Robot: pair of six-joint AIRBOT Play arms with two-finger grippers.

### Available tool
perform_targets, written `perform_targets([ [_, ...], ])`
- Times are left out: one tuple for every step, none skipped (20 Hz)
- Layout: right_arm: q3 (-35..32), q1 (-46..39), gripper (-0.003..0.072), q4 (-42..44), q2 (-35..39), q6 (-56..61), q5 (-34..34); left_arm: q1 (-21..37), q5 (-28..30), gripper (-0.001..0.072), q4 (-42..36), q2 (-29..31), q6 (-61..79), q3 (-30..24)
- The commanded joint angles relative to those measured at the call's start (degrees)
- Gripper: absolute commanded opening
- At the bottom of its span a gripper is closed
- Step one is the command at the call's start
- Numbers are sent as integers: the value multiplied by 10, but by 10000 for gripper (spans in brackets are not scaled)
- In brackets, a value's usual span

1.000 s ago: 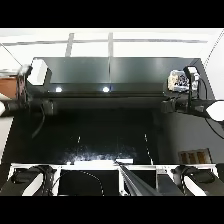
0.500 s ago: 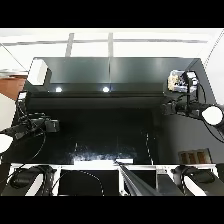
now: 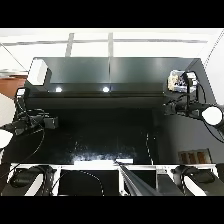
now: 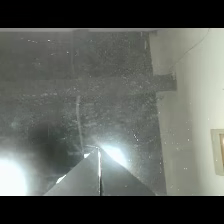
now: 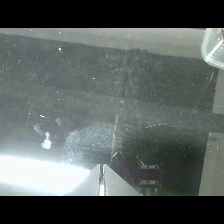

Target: Fold the box and place the chain.

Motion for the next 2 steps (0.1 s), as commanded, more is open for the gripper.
perform_targets([
  [0,0,40,0,0,0,0,0,6,30,2,-1,-1,2],
  [0,0,40,0,0,0,0,0,6,30,2,-1,-1,1],
])
